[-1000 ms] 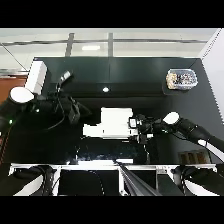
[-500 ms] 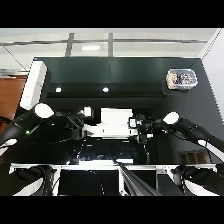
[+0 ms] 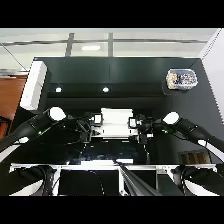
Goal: Fold the box and place the chain.
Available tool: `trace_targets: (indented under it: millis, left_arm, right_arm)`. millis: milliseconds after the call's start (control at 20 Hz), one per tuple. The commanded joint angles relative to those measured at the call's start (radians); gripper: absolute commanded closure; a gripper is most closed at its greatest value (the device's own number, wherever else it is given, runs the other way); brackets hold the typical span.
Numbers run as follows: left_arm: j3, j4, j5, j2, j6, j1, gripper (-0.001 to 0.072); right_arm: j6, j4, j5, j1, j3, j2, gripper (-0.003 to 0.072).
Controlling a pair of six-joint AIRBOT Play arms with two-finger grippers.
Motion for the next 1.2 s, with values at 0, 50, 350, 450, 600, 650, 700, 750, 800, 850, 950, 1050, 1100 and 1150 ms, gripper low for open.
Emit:
trace_targets:
  millis: [0,50,350,450,600,650,700,750,800,850,950,1050,1100,1150]
  left_arm:
    - [0.001,-0.095,0.004,-0.006,-0.005,-0.010,0.0382]
    - [0.001,-0.101,0.003,-0.009,-0.009,-0.010,0.0383]
    - [0.000,-0.206,0.010,-0.055,-0.024,-0.010,0.0488]
    - [0.000,-0.251,0.009,-0.068,-0.024,-0.010,0.0488]
    - [0.000,-0.237,0.014,-0.068,-0.019,-0.009,0.0491]
    - [0.000,-0.237,0.014,-0.069,-0.018,-0.010,0.0491]
    - [0.000,-0.237,0.014,-0.069,-0.008,-0.013,0.0491]
    - [0.000,-0.228,0.018,-0.069,0.023,-0.017,0.0469]
    - [0.000,-0.220,0.031,-0.069,0.032,-0.026,0.0303]
    - [0.000,-0.215,0.052,-0.069,0.028,-0.035,0.0129]
    - [0.006,-0.190,0.065,-0.069,0.001,-0.044,0.0556]
    - [0.006,-0.189,0.065,-0.069,-0.003,-0.045,0.0438]
    - [0.013,-0.175,0.053,-0.066,-0.008,-0.040,0.0677]
    - [0.021,-0.148,0.048,-0.058,-0.038,-0.035,0.0683]
  right_arm:
    - [0.000,0.001,0.001,0.001,0.000,-0.001,0.0237]
    - [0.000,0.001,0.001,0.001,0.000,-0.001,0.0237]
    - [0.000,0.001,0.001,0.001,0.000,0.000,0.0237]
    - [0.000,0.000,0.001,0.001,0.000,-0.001,0.0237]
    - [0.000,0.001,0.001,0.001,0.000,-0.001,0.0237]
    - [0.000,0.001,0.001,0.001,0.000,-0.001,0.0237]
    - [0.000,0.001,0.001,0.001,0.000,-0.001,0.0237]
    - [0.000,0.001,0.001,0.001,0.000,0.000,0.0237]
    - [0.000,0.001,0.001,0.001,0.000,-0.001,0.0237]
    - [0.000,0.001,0.001,0.001,0.000,-0.001,0.0237]
    - [0.000,0.001,0.001,0.001,0.000,-0.001,0.0237]
    - [0.000,0.001,0.001,0.001,0.000,-0.001,0.0237]
    - [0.000,0.000,0.001,0.001,0.000,-0.001,0.0237]
    - [0.000,0.001,0.001,0.001,0.000,0.000,0.0237]
